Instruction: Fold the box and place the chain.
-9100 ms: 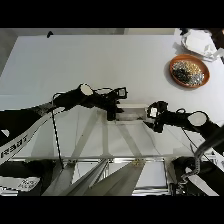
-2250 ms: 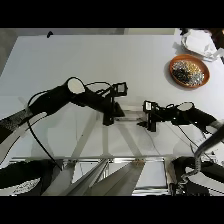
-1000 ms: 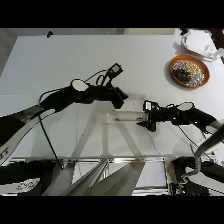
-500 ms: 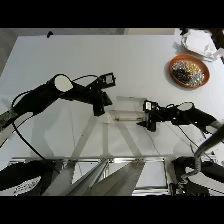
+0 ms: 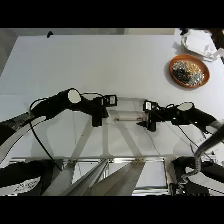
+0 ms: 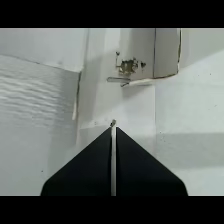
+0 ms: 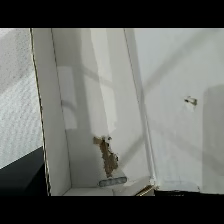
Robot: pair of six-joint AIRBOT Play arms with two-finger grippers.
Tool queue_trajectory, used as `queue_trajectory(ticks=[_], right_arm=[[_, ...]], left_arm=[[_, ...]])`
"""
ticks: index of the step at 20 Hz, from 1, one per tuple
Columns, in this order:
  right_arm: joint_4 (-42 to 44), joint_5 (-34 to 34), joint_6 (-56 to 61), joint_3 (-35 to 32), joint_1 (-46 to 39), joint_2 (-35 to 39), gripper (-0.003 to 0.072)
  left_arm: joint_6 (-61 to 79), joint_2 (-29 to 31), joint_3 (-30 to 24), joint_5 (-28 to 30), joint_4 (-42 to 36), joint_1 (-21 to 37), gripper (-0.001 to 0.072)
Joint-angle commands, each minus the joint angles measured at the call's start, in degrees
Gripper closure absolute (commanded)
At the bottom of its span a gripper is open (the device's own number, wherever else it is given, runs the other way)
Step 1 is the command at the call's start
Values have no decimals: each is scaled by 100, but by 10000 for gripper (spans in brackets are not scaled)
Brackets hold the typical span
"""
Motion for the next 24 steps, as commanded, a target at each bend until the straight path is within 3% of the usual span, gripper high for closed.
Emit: queue_trajectory(ticks=[1,6,8,15,20,24], right_arm=[[4,0,2,0,-2,2,277],[4,0,2,0,-2,2,277],[2,0,2,0,-2,2,277],[4,0,2,0,-2,2,277],[4,0,2,0,-2,2,277],[2,0,2,0,-2,2,277]], left_arm=[[415,-184,-39,254,-109,-37,674],[428,-190,-39,579,-98,-37,657],[431,-188,-39,575,-98,-37,598],[437,-173,-39,564,-129,-39,598],[1578,-175,-39,610,-684,-260,501],[1714,-177,-42,597,-697,-323,498]])
